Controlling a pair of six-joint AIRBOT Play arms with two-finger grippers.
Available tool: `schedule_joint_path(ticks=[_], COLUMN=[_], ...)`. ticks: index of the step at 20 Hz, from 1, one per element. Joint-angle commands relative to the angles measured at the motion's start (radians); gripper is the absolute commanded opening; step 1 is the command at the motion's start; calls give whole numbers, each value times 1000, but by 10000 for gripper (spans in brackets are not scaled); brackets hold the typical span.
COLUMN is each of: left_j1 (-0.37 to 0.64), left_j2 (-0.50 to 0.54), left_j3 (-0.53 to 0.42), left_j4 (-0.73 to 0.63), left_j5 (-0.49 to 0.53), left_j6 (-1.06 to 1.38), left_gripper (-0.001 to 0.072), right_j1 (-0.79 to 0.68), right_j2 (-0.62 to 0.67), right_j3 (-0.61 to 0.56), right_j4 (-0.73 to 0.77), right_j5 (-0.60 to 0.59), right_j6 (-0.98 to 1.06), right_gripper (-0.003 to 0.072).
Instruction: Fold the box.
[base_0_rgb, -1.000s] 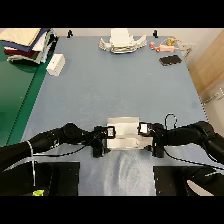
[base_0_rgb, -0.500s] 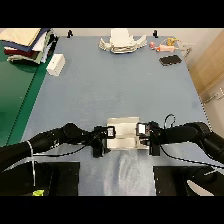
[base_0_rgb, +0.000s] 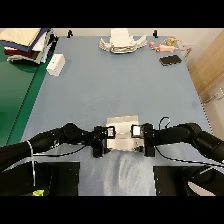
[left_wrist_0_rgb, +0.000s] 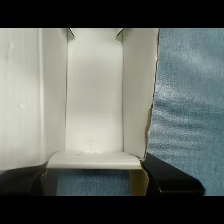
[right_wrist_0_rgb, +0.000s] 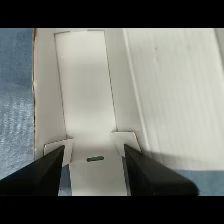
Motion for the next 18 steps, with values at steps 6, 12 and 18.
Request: schedule_joint_path(ticks=[6,12,18], left_j1=[0,0,0], left_j2=[1,1,1], left_j3=[0,0,0], left_j4=[0,0,0], left_j5=[1,1,1], left_j6=[0,0,0], left_gripper=[444,444,444], right_j1=[7,-39,-203], right_j2=[33,144,23], right_j3=[92,183,120], right_j4=[-351,-1009,-588], right_j5=[-169,-365,-399], right_j6=[466,1460,1576], right_gripper=[25,3,3])
